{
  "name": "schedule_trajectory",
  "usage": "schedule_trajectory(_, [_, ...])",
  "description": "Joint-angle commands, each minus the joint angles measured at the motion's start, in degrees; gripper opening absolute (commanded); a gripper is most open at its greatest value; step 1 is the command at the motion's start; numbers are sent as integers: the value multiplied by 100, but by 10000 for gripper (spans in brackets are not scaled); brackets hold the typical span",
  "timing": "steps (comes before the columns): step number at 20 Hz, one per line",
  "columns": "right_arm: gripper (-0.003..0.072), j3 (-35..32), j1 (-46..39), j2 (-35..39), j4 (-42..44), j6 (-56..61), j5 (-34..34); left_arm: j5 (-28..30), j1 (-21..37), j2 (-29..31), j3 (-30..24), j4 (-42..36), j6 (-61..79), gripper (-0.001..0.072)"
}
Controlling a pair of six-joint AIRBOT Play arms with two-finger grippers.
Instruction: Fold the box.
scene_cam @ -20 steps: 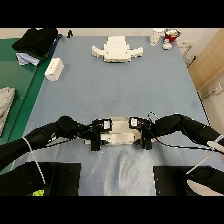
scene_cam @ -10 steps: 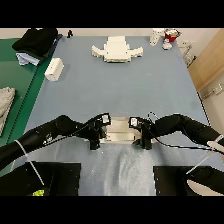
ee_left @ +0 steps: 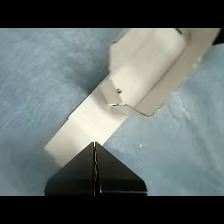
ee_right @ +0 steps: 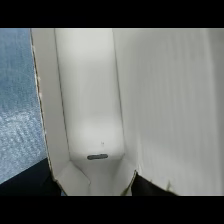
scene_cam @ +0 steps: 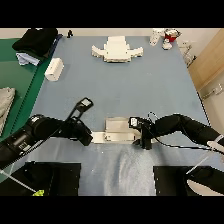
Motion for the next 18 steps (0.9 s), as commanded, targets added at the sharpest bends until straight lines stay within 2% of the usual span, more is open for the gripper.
schedule_trajectory(1, [476, 4, 4, -2, -4, 2, 0, -763, 505, 577, 20, 1615, -2959, 15])
schedule_trajectory(4, [476, 4, 4, -2, -2, 2, 0, -1303, 1419, 619, -11, 1902, -3467, 15])
schedule_trajectory(5, [476, 4, 4, -2, -2, 2, 0, -1290, 1696, 564, -70, 1679, -3335, 15])
schedule_trajectory(7, [476, 4, 4, -2, -2, 2, 0, -988, 1978, 354, -315, 428, -2317, 14])
schedule_trajectory(9, [476, 4, 4, -2, -2, 2, 0, -407, 1928, -7, -588, -702, -1558, 14])
schedule_trajectory(12, [476, 4, 4, -2, -2, 2, 0, 59, 1665, -793, -682, -1440, -960, 14])
schedule_trajectory(15, [476, 4, 4, -2, -2, 2, 0, 461, 1257, -1545, -660, -2529, -50, 14])
schedule_trajectory(18, [476, 4, 4, -2, -2, 2, 0, 470, 992, -1779, -461, -2826, 282, 13])
